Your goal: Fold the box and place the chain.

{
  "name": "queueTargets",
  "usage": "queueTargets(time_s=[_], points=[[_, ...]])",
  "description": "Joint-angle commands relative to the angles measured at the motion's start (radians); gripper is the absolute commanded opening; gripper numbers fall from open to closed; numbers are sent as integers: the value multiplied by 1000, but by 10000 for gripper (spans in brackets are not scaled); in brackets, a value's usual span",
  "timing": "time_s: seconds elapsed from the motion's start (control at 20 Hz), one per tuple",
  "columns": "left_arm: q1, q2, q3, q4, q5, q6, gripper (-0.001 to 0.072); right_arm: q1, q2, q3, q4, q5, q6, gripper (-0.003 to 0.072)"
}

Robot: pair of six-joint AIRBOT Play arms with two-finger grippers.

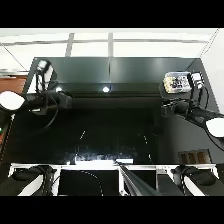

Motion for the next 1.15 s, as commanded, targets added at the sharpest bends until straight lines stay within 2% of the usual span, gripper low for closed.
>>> queueTargets(time_s=[0.0, 0.25, 0.45, 0.75, 1.1], points=[[-21, 29, -103, 11, 58, 2, 27, -10, 3, -56, -128, -123, 21, 13], [-19, 97, -103, 9, 49, 29, 25, -43, 3, -56, -84, -18, 21, 15], [-19, 131, -114, 9, 80, 29, 25, -43, 3, -56, -84, -14, 21, 15], [-19, 131, -132, 8, 45, 20, 25, -43, 3, -56, -84, -14, 21, 15], [-19, 131, -164, 8, 51, 20, 26, -43, 3, -56, -84, -14, 21, 15]])
